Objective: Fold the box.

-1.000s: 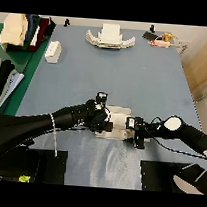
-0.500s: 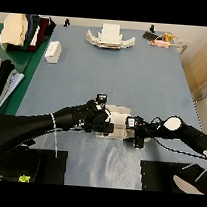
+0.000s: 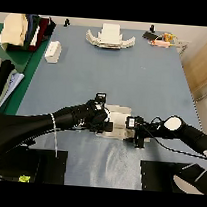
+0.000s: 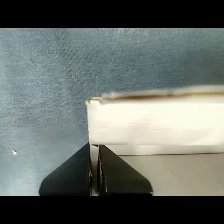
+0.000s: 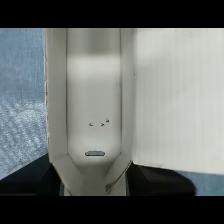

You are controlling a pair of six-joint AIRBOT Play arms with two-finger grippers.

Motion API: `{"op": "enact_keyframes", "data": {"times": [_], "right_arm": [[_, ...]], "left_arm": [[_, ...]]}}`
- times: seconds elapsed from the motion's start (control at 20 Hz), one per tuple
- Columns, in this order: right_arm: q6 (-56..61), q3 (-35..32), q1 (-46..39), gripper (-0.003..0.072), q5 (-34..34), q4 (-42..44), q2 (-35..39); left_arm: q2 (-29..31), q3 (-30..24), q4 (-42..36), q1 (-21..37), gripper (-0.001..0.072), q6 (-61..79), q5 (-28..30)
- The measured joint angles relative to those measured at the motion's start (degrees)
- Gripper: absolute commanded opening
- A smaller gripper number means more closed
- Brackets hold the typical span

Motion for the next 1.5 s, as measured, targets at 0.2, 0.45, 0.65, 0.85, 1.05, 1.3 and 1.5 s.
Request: {"op": "enact_keyframes", "data": {"times": [0.2, 0.45, 0.65, 0.85, 1.05, 1.3, 1.5], "right_arm": [[-0.22, 0.0, 0.11, 0.0494, 0.07, 0.09, 0.0], [-0.2, 0.0, 0.11, 0.0494, 0.02, 0.09, 0.0], [-0.2, 0.02, 0.11, 0.0495, 0.02, 0.07, 0.0], [-0.17, 0.0, 0.09, 0.0494, 0.02, 0.07, 0.0], [-0.17, 0.02, 0.11, 0.0494, 0.02, 0.07, 0.0], [-0.17, 0.0, 0.09, 0.0494, 0.02, 0.07, 0.0], [-0.17, 0.0, 0.11, 0.0494, 0.02, 0.07, 0.0]], "left_arm": [[0.17, 0.13, -1.51, -0.13, 0.0536, -0.11, 0.46], [2.56, 4.31, -1.44, 1.11, 0.0535, 0.28, -7.54], [7.82, 8.09, 1.31, 3.65, 0.0007, 1.79, -18.05], [12.22, 9.4, -1.81, 8.02, 0.0015, 6.84, -23.85], [12.44, 9.7, -14.16, 12.83, 0.0015, 24.35, -24.74], [11.23, 9.42, -19.96, 14.6, 0.0013, 52.35, -19.21], [11.02, 5.16, -18.75, 16.39, 0.0014, 70.18, -17.18]]}}
